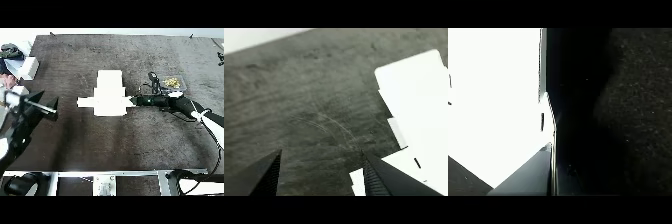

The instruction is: Fold the box and place the chain.

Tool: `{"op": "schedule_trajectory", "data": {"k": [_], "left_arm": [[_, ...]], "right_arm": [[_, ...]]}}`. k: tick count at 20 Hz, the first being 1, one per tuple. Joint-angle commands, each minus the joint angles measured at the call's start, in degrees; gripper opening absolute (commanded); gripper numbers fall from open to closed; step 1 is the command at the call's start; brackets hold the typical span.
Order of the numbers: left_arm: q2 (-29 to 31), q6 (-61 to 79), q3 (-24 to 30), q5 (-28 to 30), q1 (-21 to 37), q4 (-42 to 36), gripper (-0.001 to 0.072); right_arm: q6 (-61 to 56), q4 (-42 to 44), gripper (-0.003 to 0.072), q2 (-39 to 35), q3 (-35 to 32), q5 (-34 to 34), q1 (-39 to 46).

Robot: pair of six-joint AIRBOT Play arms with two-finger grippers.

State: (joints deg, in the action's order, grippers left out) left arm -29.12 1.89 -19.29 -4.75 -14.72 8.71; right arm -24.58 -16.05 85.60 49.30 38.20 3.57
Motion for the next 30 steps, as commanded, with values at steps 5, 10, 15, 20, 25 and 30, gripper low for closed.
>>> {"op": "schedule_trajectory", "data": {"k": [5, 10, 15, 20, 25, 30], "left_arm": [[-34.29, -6.73, -22.80, -20.15, 3.63, 0.11, 0.0539], [-52.24, -17.09, -39.43, -36.87, 5.73, 9.33, 0.0539], [-67.43, -29.07, -56.57, -50.47, 6.01, 19.19, 0.0539], [-76.56, -34.88, -70.62, -55.17, 6.01, 23.65, 0.0539], [-82.16, -37.64, -77.37, -58.75, 6.01, 24.50, 0.0538], [-85.88, -37.35, -77.75, -63.32, 5.29, 23.45, 0.0538]], "right_arm": [[3.61, 3.28, -0.0021, 0.20, -0.04, 0.39, -0.17], [4.83, 3.28, -0.0021, 0.26, -0.04, 0.39, -0.17], [5.57, 3.28, -0.0020, 0.26, -0.02, 0.33, -0.17], [6.84, 3.28, -0.0020, 0.26, -0.04, 0.37, -0.17], [6.84, 3.28, -0.0020, 0.26, -0.02, 0.39, -0.17], [6.86, 3.28, -0.0020, 0.26, -0.02, 0.52, -0.17]]}}
